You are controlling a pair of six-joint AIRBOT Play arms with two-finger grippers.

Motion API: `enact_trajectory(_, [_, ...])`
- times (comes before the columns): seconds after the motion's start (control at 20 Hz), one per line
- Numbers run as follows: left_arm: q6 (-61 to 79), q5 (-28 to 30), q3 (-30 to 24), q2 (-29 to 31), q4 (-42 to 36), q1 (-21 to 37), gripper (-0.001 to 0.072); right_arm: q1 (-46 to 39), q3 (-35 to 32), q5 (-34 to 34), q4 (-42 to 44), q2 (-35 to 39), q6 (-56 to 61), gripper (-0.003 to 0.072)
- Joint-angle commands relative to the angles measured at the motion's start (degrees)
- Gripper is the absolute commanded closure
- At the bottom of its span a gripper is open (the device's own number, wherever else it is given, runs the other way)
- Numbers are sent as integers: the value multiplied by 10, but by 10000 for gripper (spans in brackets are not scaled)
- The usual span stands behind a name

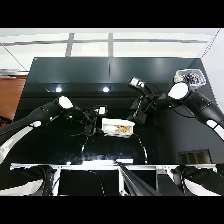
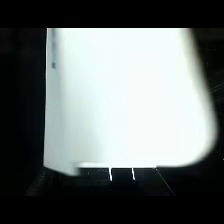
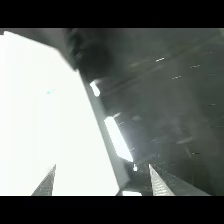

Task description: Fold the box and place the chain.

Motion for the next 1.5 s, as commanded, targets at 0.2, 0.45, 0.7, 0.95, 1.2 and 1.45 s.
enact_trajectory(0.2, [0,0,0,0,0,-1,317,50,0,30,-40,-1,-59,7])
enact_trajectory(0.45, [0,-2,0,0,0,-1,317,61,0,36,-42,-1,-58,7])
enact_trajectory(0.7, [0,-3,0,0,0,-1,317,92,-3,-10,-81,-1,-24,8])
enact_trajectory(0.95, [0,-3,0,0,0,-1,316,105,-3,-23,-86,-1,-25,7])
enact_trajectory(1.2, [0,-3,0,0,0,-1,316,96,-4,-9,-87,39,-13,7])
enact_trajectory(1.45, [0,-3,0,0,0,-1,316,59,-72,-21,-51,83,-12,7])
